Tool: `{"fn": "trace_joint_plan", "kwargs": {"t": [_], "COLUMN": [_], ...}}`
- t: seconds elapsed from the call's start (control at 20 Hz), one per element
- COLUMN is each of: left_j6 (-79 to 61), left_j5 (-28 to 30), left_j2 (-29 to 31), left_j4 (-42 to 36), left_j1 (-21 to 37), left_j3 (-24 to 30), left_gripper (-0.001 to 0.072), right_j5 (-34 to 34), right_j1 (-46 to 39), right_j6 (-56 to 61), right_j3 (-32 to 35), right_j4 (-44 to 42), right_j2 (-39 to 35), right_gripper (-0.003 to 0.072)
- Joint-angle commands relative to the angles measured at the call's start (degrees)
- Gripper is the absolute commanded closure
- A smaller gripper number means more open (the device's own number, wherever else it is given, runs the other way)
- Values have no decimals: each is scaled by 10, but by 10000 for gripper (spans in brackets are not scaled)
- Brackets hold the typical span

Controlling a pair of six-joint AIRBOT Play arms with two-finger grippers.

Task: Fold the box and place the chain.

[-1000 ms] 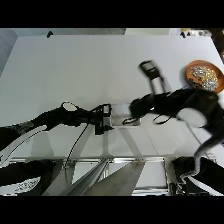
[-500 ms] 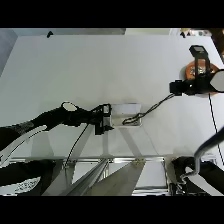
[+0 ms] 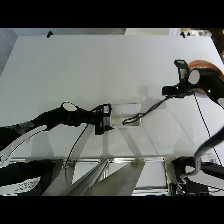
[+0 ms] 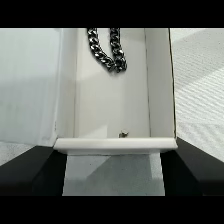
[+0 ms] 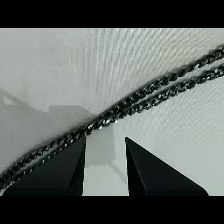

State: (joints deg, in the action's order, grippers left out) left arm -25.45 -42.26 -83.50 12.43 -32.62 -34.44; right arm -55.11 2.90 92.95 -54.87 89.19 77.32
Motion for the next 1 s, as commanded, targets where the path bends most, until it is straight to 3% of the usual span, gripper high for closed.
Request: {"fn": "trace_joint_plan", "kwargs": {"t": [0.0,0.15,0.35,0.6,0.95], "left_j6": [0,0,0,0,0], "left_j5": [0,0,0,0,0], "left_j2": [0,0,0,0,0], "left_j4": [0,0,0,0,0], "left_j1": [0,0,0,0,0], "left_j3": [0,0,0,0,0], "left_gripper": [575,575,575,575,575], "right_j5": [46,65,39,7,7], "right_j1": [-2,-2,-2,-2,-2], "right_j6": [-5,-5,-4,23,32], "right_j3": [0,0,0,0,0], "right_j4": [0,2,2,1,-3], "right_j2": [26,28,30,43,59], "right_gripper": [409,410,451,451,467]}}
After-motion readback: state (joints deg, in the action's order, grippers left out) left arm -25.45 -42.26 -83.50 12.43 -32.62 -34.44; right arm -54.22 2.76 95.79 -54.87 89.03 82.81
